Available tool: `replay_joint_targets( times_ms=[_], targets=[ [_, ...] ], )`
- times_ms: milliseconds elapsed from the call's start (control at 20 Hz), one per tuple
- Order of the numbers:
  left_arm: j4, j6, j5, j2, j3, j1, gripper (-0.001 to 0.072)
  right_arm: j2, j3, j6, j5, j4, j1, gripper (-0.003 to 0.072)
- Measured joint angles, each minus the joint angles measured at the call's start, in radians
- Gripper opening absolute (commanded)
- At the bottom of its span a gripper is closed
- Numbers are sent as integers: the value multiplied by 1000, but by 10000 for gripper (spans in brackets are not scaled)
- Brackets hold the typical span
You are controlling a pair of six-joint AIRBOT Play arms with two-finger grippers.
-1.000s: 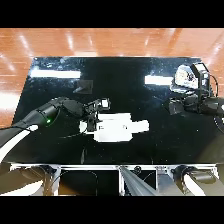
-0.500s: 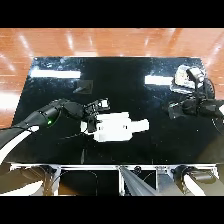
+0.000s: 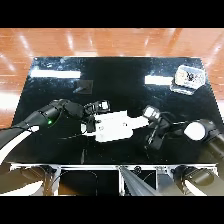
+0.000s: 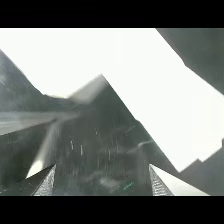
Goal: Fold the box and place the chain.
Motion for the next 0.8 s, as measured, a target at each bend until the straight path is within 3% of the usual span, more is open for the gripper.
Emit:
replay_joint_targets(
  times_ms=[200, 800],
  targets=[
    [15, 40, 9, -3, 29, 0, 19, -3, -26, -103, -153, -7, 88, 707],
    [-6, 122, 113, -64, 111, 0, 19, -18, -95, -211, -219, 25, 130, 707]
  ],
)
